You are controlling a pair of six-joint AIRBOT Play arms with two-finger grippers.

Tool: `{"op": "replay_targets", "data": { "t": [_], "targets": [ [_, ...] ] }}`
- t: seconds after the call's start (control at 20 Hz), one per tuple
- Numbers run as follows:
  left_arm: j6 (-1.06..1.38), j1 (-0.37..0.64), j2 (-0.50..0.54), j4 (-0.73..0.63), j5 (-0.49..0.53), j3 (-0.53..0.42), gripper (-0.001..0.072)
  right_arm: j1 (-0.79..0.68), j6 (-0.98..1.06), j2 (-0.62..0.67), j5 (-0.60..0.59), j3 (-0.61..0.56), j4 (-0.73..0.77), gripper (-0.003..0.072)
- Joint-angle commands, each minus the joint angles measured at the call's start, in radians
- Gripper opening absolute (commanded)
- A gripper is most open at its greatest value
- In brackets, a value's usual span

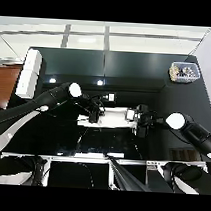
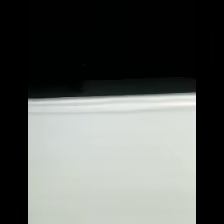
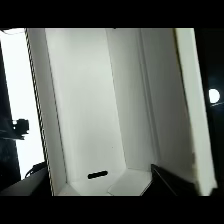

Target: Fold the box and place the chain.

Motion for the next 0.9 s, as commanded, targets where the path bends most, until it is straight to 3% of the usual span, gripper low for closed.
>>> {"op": "replay_targets", "data": {
  "t": [0.0,0.3,0.55,0.85],
  "targets": [
    [0.001,-0.001,0.0,0.0,-0.025,0.0,0.0028,-0.033,0.0,0.001,-0.007,0.008,-0.004,0.0704],
    [0.001,-0.001,0.0,0.0,-0.023,0.0,0.0028,-0.091,-0.064,-0.009,0.008,0.008,0.116,0.0704],
    [0.001,-0.001,0.0,0.0,-0.024,0.0,0.0028,-0.09,-0.12,-0.077,0.096,0.006,0.263,0.0704],
    [0.001,-0.001,0.0,0.0,-0.025,0.0,0.0028,-0.089,-0.254,-0.185,0.117,0.005,0.246,0.0704]
  ]
}}
